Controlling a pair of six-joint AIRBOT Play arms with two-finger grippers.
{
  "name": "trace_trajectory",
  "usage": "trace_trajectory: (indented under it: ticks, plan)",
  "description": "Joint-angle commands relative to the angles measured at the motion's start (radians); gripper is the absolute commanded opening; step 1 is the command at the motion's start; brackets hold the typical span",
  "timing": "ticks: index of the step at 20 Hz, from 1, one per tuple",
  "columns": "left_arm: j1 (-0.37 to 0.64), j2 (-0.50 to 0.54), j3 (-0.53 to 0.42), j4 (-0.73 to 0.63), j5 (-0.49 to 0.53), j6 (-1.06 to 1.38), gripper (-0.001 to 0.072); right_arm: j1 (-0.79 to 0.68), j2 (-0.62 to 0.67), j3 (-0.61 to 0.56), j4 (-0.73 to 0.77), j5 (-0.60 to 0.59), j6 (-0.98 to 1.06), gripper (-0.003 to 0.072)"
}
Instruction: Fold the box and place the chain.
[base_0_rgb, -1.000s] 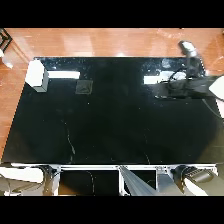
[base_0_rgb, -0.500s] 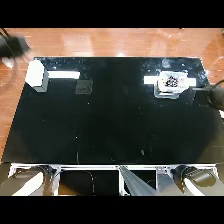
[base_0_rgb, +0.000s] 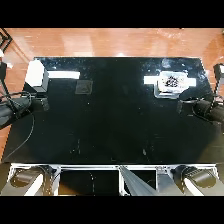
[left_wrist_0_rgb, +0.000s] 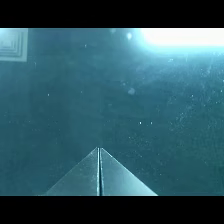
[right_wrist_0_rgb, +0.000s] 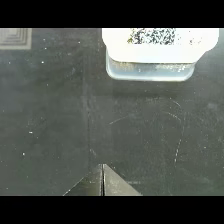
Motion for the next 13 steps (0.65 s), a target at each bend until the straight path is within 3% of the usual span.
trace_trajectory:
  ticks: [1, 6, 13]
  plan:
    - [-0.005, 0.022, -0.033, 0.006, -0.029, -0.006, 0.0018, 0.001, 0.002, -0.011, -0.008, -0.017, 0.004, 0.0021]
    - [-0.005, 0.003, -0.033, 0.007, -0.152, -0.006, 0.0018, 0.001, 0.002, -0.011, -0.008, -0.017, 0.003, 0.002]
    - [-0.004, 0.002, -0.033, 0.006, -0.153, -0.006, 0.0018, 0.001, 0.002, -0.011, -0.008, -0.017, 0.003, 0.002]
